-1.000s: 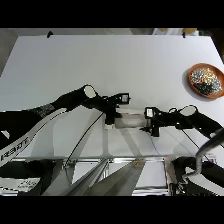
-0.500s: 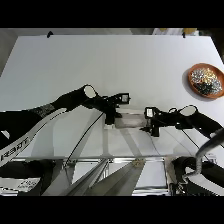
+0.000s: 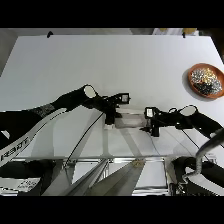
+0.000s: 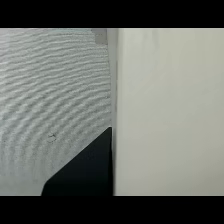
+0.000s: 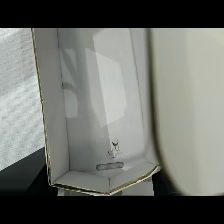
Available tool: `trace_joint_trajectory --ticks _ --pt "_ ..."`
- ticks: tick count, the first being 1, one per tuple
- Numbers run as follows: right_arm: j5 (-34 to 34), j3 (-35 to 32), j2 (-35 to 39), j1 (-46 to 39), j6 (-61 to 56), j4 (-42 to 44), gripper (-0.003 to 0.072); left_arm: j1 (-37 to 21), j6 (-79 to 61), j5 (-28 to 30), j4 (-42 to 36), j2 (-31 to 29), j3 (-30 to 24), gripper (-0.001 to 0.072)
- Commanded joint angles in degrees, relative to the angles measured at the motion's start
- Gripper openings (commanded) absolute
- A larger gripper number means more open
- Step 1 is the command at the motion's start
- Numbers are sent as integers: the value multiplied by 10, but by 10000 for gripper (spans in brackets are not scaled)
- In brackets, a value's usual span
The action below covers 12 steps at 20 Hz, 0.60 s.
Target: Fold the box and place the chain.
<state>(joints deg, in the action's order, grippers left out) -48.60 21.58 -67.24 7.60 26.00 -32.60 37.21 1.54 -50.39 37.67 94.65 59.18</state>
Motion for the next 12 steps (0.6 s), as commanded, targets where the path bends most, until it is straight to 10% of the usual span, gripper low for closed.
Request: trace_joint_trajectory --ticks 1,3,5,10,12 --pt "0 0 0 0 0 0 330 0 0 -8 -9 0 0 12" --pt "0 0 0 0 0 0 330 -1 0 -8 -7 -4 0 131" --pt "0 0 0 0 0 0 330 -6 36 -3 -3 -17 0 557" --pt "0 0 0 0 0 0 330 -36 177 -60 124 -78 0 550" --pt "0 0 0 0 0 0 330 -42 264 -99 205 -114 0 363"
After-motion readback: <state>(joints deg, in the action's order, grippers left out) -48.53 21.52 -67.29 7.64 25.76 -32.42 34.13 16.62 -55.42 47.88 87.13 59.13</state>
